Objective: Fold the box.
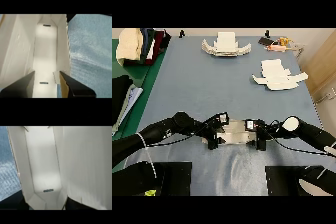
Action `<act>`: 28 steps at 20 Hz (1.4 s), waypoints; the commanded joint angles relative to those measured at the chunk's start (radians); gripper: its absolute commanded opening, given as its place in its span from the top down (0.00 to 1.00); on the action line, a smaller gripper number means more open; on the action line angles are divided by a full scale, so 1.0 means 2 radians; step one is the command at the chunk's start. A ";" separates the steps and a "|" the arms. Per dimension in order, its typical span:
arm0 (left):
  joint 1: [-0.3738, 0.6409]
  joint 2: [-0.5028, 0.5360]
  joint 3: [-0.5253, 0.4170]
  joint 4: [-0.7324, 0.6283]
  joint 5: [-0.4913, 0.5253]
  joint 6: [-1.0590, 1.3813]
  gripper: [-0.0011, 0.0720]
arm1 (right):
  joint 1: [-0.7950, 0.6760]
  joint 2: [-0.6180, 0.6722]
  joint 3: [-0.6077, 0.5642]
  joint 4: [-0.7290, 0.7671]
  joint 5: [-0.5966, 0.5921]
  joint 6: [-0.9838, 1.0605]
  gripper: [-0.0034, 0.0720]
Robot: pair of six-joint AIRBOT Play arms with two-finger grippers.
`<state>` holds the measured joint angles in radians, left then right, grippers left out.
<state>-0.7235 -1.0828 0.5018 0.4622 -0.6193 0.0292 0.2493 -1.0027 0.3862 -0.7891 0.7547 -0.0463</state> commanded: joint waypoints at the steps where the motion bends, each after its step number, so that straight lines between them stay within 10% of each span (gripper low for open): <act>1: 0.002 0.000 0.000 0.008 0.000 -0.021 0.51 | 0.000 0.000 0.000 0.000 0.000 0.000 0.29; 2: 0.005 0.003 0.001 0.022 -0.002 -0.050 0.84 | 0.000 0.000 0.000 0.000 0.000 0.000 0.29; 3: 0.009 0.009 0.002 0.053 -0.009 -0.092 0.96 | 0.000 0.000 0.000 0.000 0.000 0.000 0.29; 14: 0.154 0.222 -0.001 0.277 -0.155 -0.675 0.96 | 0.000 0.000 0.000 0.000 0.000 0.000 0.29; 20: 0.203 0.185 -0.043 0.260 -0.187 -0.763 0.96 | 0.000 0.000 0.000 0.000 0.000 0.000 0.29; 28: 0.063 0.090 -0.058 0.160 -0.047 -0.761 0.96 | 0.000 0.000 0.000 0.000 0.000 0.000 0.29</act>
